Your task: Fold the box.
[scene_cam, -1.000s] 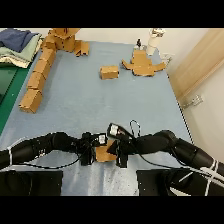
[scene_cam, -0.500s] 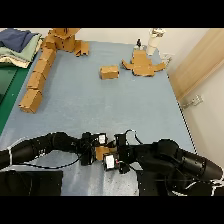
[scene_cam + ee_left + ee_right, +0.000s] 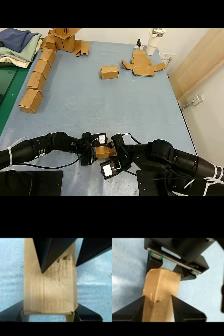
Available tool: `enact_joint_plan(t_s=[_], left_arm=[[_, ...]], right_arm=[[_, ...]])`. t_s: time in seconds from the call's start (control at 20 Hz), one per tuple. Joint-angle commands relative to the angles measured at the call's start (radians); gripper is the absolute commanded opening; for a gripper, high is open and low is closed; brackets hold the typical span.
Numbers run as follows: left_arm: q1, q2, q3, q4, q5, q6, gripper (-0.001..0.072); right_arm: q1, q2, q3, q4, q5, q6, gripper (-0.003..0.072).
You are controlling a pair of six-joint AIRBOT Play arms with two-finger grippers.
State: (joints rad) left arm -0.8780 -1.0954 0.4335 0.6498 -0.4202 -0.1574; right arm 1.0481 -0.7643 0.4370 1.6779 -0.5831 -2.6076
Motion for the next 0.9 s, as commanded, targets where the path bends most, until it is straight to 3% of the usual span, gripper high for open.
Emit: enact_joint_plan(t_s=[0.0,0.2,0.3,0.85], left_arm=[[0.0,0.0,0.0,0.0,0.0,0.0,0.0414],[0.0,0.0,0.0,0.0,0.0,0.0,0.0414],[-0.001,0.0,0.0,0.0,0.0,0.0,0.0415],[0.0,0.0,0.0,0.0,0.0,0.0,0.0414]], right_arm=[[0.001,-0.01,0.0,-0.017,0.003,-0.005,0.0499],[0.001,-0.011,0.0,-0.017,-0.002,-0.005,0.0276],[0.002,-0.011,0.0,-0.017,-0.002,-0.005,0.0207],[0.032,0.1,0.0,-0.104,0.0,0.019,0.0195]])
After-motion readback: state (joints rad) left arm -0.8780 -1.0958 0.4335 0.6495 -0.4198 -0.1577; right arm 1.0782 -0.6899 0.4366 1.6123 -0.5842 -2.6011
